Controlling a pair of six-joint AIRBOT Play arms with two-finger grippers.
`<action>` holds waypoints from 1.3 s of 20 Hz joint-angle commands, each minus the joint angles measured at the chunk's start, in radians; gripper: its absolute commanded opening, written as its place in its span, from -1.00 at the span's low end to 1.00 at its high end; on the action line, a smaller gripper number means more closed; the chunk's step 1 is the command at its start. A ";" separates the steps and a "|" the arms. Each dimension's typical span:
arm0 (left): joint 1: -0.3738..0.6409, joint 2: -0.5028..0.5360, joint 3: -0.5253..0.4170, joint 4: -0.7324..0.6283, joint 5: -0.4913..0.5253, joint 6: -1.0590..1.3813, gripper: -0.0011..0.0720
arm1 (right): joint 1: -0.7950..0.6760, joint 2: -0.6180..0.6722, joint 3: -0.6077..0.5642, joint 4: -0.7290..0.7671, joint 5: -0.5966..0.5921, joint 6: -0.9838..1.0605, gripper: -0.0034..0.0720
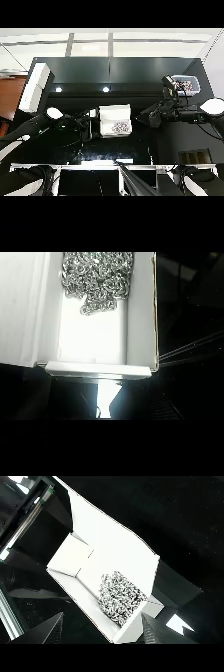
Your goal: Fold the box and place the chain.
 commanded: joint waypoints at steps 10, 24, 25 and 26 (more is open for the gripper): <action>-0.001 -0.001 0.010 0.029 0.010 -0.005 0.97 | 0.000 0.000 0.001 0.000 0.000 0.000 0.58; -0.001 -0.001 0.015 -0.023 -0.016 -0.006 0.97 | 0.000 0.000 0.001 0.000 0.000 0.001 0.58; -0.002 -0.001 0.015 -0.029 -0.016 -0.006 0.97 | 0.000 0.000 0.001 0.000 0.000 0.001 0.58; -0.001 -0.001 0.015 -0.034 -0.016 -0.006 0.97 | 0.000 0.000 0.001 0.000 0.000 0.001 0.58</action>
